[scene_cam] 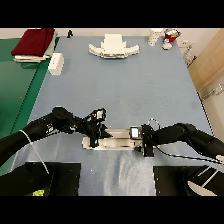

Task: Fold the box.

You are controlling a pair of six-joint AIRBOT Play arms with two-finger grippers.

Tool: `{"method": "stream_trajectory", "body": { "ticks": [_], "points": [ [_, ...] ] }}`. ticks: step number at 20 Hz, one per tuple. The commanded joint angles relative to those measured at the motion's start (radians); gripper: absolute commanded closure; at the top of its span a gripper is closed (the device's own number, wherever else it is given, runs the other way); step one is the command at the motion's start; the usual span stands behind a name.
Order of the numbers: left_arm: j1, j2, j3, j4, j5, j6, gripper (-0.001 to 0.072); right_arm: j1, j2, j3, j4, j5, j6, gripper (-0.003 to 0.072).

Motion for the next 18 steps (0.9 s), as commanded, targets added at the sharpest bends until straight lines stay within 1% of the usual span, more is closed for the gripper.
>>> {"method": "stream_trajectory", "body": {
  "ticks": [1,3,4,5,6,10,14,16,18],
  "points": [
    [0.0,0.0,0.0,-0.002,0.003,0.0,0.0696,0.001,-0.01,-0.001,-0.003,0.002,0.0,0.0253],
    [0.0,0.0,0.0,-0.002,0.003,0.0,0.0696,0.001,-0.01,-0.001,-0.003,0.002,0.0,0.0242],
    [0.0,0.0,0.0,-0.002,0.003,0.0,0.0696,0.001,-0.01,-0.001,-0.005,0.002,0.0,0.0223],
    [0.0,0.0,0.0,-0.002,0.003,0.0,0.0696,0.001,-0.01,-0.001,-0.005,0.002,0.0,0.011],
    [0.0,0.0,0.0,-0.002,0.003,0.0,0.0696,0.001,-0.009,-0.001,-0.003,0.002,0.0,0.008],
    [0.0,0.0,0.0,-0.002,0.003,0.0,0.0696,0.001,0.028,-0.002,0.011,0.0,0.002,0.0082],
    [0.0,0.0,0.0,-0.002,0.003,0.0,0.0696,0.001,0.008,-0.019,0.021,0.019,0.001,0.0084],
    [0.0,0.0,0.0,-0.002,0.003,0.0,0.0696,0.001,0.006,-0.024,0.021,0.027,0.001,0.0103],
    [0.0,0.0,0.0,-0.002,0.003,0.0,0.0696,0.001,0.004,-0.024,0.021,0.033,0.001,0.0103]
  ]
}}
